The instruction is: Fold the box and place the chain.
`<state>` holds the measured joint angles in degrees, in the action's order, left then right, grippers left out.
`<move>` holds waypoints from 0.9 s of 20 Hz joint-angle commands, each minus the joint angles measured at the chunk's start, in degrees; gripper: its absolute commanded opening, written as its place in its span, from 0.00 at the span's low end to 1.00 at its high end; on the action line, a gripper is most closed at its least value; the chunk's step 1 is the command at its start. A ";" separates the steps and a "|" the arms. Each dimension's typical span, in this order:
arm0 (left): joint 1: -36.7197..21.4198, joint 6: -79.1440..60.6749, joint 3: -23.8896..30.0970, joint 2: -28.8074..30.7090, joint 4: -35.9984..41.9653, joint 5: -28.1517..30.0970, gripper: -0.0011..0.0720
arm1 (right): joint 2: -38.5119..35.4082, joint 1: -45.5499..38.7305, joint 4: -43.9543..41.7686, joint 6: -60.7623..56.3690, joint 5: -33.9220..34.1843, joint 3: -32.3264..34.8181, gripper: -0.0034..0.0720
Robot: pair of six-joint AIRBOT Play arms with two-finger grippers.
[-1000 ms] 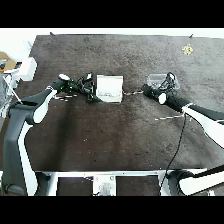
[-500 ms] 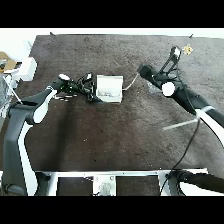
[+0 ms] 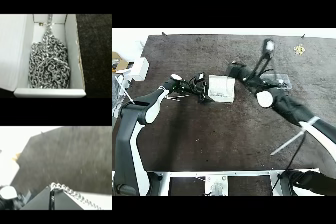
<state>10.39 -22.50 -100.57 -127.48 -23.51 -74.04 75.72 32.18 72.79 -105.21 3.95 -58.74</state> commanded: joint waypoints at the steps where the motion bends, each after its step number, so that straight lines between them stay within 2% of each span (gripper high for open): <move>1: 0.02 -0.02 0.02 -0.02 0.00 0.00 0.50 | 8.07 2.97 -0.22 -3.58 0.74 -0.04 0.04; 3: 0.02 -0.02 0.02 -0.02 0.00 0.04 0.50 | 11.28 4.15 -0.20 -5.46 -1.01 -0.04 0.08; 4: 0.02 -0.02 0.02 -0.02 -0.02 0.02 0.50 | 11.78 4.28 -0.15 -5.40 -2.54 -0.04 0.42; 5: 0.02 -0.02 0.02 -0.02 0.00 0.02 0.50 | 11.41 3.82 0.28 -5.38 -4.55 -0.04 0.54; 6: 0.02 -0.02 0.02 -0.02 0.00 0.02 0.50 | 10.40 2.73 1.62 -5.40 -6.95 -0.02 0.53; 7: 0.02 -0.02 0.02 -0.02 0.00 0.00 0.50 | 8.44 1.01 3.96 -5.40 -10.01 0.00 0.38; 10: 0.02 -0.02 0.02 -0.02 0.00 0.02 0.50 | 0.52 -6.01 12.13 -5.42 -18.03 1.79 0.39; 12: 0.02 -0.02 0.02 -0.02 -0.02 0.02 0.50 | -3.06 -12.02 12.87 -5.42 -21.09 4.31 0.42; 15: 0.02 -0.02 0.02 -0.02 0.00 0.02 0.50 | -3.58 -20.87 12.87 -5.97 -21.66 9.66 0.42; 18: 0.02 -0.02 0.02 -0.02 0.00 0.04 0.50 | 1.60 -25.99 9.46 -7.39 -15.06 14.34 0.42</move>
<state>10.39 -22.50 -100.57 -127.48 -23.49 -74.04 74.91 11.62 84.25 -111.63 -14.87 -48.38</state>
